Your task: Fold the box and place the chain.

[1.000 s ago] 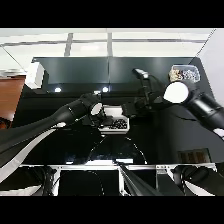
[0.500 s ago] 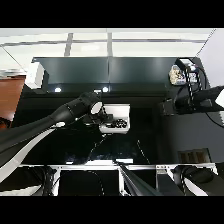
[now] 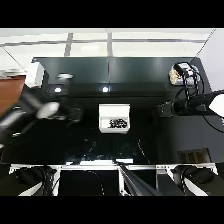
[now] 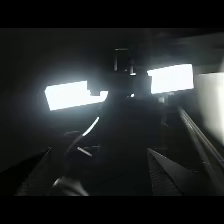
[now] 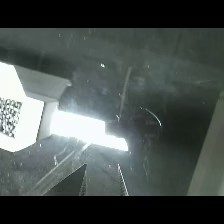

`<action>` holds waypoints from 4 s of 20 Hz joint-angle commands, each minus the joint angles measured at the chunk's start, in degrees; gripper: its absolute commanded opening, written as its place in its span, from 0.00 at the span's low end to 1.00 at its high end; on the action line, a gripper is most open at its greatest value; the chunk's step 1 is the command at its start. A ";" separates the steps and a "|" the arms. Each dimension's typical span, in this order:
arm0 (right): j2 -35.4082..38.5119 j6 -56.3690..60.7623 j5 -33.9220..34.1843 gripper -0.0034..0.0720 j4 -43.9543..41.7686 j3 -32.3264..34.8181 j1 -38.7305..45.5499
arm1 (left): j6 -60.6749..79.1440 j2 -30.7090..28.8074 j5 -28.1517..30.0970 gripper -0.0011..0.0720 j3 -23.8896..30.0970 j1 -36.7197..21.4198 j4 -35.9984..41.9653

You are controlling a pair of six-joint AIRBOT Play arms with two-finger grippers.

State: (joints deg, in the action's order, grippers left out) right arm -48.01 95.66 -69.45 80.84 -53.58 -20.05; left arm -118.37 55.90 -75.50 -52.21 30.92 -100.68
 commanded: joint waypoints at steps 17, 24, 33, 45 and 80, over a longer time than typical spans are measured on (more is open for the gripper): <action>0.04 1.66 7.65 0.36 -4.31 5.40 -0.04 | 139.16 4.46 25.11 0.99 23.65 -18.80 70.47; 0.04 1.64 7.85 0.36 -4.31 5.40 -0.07 | 139.56 17.70 22.67 0.99 15.37 -16.81 64.83; 0.04 1.64 8.46 0.36 -4.28 5.40 -0.07 | 139.12 20.55 23.52 0.99 15.32 -14.80 71.17; 0.00 1.64 10.43 0.36 -4.31 5.40 -0.07 | 138.94 20.59 24.09 0.99 15.21 -12.41 71.36; -25.31 -76.43 13.84 0.98 -31.01 0.42 -5.66 | 137.39 21.90 27.06 0.65 13.64 -8.79 71.14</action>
State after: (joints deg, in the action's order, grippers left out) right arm -73.08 24.25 -55.83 46.24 -53.10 -23.64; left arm 18.98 77.78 -48.47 -38.52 22.09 -29.52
